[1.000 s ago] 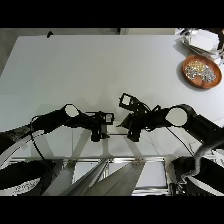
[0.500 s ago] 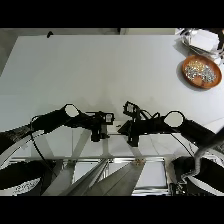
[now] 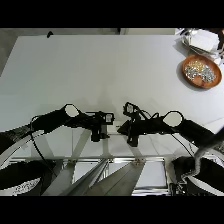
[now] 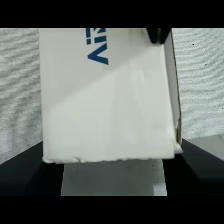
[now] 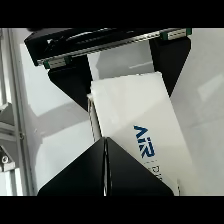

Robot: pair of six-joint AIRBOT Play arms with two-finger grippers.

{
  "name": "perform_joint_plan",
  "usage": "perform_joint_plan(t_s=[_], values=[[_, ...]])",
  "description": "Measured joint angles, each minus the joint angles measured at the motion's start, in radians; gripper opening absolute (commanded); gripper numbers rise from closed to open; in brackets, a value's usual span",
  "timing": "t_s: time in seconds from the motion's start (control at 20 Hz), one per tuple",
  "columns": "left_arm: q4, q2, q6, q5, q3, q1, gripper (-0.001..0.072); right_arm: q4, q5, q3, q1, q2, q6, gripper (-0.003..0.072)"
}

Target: Fold the box and place the chain.

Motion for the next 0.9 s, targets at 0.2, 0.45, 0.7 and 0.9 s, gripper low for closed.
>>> perform_joint_plan(t_s=[0.2,0.45,0.7,0.9], values=[[0.000,0.000,0.000,0.000,0.000,0.000,0.0256,-0.016,0.010,-0.023,0.000,-0.010,-0.004,0.0004],[0.000,0.000,0.001,0.000,0.000,0.000,0.0256,-0.022,0.005,-0.063,0.000,-0.013,-0.006,0.0004],[0.000,0.000,-0.001,0.000,0.000,0.000,0.0256,-0.010,-0.016,-0.077,0.000,0.000,-0.024,0.0004],[-0.001,0.000,-0.002,0.000,0.000,0.000,0.0256,0.000,-0.007,-0.078,-0.023,0.084,-0.038,0.0004]])
